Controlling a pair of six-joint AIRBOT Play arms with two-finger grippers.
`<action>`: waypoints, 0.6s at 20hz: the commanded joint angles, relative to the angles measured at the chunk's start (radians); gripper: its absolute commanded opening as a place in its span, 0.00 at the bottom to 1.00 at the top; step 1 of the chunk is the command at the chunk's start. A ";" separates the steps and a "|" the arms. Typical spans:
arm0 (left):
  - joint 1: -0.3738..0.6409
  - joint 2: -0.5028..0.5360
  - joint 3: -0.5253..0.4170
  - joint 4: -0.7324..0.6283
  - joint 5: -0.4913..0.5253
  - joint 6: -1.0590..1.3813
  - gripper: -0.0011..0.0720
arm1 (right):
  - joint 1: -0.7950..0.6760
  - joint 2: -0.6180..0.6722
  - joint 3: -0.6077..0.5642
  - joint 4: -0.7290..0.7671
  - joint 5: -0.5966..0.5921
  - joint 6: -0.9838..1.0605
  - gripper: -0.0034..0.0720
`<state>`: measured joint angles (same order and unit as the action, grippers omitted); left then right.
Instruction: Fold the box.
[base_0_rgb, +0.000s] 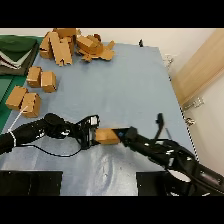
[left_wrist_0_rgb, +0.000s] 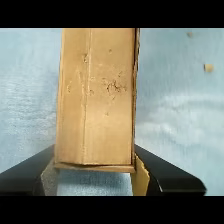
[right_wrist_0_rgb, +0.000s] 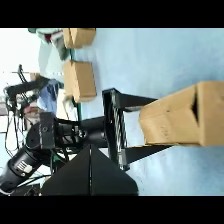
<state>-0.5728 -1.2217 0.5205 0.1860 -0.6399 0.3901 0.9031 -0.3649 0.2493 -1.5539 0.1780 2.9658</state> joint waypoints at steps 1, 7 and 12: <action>0.001 0.002 0.016 -0.027 0.031 -0.268 0.64 | -0.087 0.203 0.001 -0.068 0.229 0.000 0.05; 0.014 0.111 0.166 0.462 0.072 -0.885 0.64 | -0.125 0.348 0.001 -0.116 0.446 0.000 0.05; 0.241 0.203 0.387 1.406 -0.195 -1.813 0.64 | -0.124 0.348 0.001 -0.163 0.471 -0.002 0.05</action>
<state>-0.4412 -1.0615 0.7998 1.0382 -0.6842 -0.8749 0.7815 -0.0299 0.2493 -1.6852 0.6052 2.9654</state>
